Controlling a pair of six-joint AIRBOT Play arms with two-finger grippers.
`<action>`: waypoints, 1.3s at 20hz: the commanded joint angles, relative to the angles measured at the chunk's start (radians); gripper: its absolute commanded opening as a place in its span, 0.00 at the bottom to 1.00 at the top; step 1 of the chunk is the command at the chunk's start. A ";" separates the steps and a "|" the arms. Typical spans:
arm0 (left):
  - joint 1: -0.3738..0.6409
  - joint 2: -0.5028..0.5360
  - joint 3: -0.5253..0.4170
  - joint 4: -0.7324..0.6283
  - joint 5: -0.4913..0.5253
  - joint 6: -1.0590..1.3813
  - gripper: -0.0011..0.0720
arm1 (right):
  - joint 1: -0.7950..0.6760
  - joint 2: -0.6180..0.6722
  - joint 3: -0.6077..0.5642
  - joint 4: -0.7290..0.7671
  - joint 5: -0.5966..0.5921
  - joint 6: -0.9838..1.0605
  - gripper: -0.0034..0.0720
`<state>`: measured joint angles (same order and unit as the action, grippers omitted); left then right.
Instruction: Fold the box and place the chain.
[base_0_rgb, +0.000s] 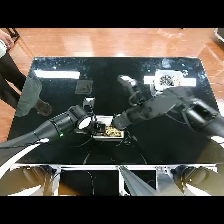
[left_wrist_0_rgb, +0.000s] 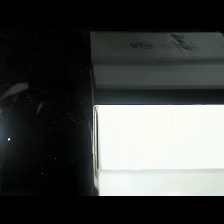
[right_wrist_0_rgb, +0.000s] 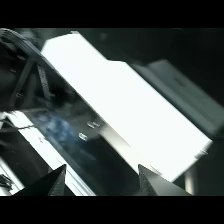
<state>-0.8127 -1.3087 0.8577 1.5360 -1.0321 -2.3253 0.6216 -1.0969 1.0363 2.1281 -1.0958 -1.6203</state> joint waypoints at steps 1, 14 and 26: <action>0.001 0.000 0.001 0.000 0.001 0.000 0.04 | -0.144 0.113 -0.001 -0.137 -0.148 0.008 0.73; 0.079 0.128 0.161 -0.058 -0.256 0.274 0.86 | -0.346 0.188 -0.093 -0.420 -0.248 -0.037 0.98; 0.557 0.523 0.013 -0.242 -0.220 0.663 0.84 | -0.222 0.030 0.050 -0.178 0.042 -0.043 0.98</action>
<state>-0.3439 -0.8082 0.9321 1.4384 -1.3178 -1.8172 0.3401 -0.9813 1.0069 1.8462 -1.1545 -1.6459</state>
